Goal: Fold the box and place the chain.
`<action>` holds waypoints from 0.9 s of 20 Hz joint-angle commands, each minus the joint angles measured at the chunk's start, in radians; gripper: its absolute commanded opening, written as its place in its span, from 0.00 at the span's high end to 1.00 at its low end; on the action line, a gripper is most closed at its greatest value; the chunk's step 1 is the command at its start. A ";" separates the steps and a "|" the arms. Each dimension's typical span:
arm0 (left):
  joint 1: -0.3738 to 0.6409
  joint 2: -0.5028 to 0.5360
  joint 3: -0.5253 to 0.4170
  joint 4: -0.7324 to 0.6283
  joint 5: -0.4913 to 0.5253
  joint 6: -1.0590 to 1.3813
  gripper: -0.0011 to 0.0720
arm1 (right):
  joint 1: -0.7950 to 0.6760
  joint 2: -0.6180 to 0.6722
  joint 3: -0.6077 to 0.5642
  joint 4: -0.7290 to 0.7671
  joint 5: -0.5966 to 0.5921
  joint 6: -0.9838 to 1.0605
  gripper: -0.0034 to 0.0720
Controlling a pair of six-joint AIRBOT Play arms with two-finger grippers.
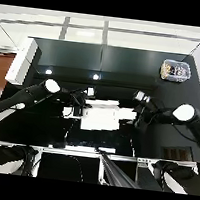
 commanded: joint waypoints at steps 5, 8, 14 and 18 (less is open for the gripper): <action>-0.012 -0.047 0.014 0.046 0.021 0.027 0.95 | 0.160 -0.051 -0.068 -0.023 -0.147 -0.199 0.04; -0.013 -0.047 0.014 0.046 0.017 0.028 0.95 | 0.209 -0.101 -0.068 -0.020 -0.151 -0.248 0.04; -0.013 -0.047 0.014 0.049 0.017 0.028 0.95 | 0.321 -0.153 -0.068 0.098 -0.334 -0.248 0.04; -0.013 -0.047 0.014 0.048 0.012 0.028 0.95 | 0.321 -0.151 -0.059 0.110 -0.364 -0.248 0.04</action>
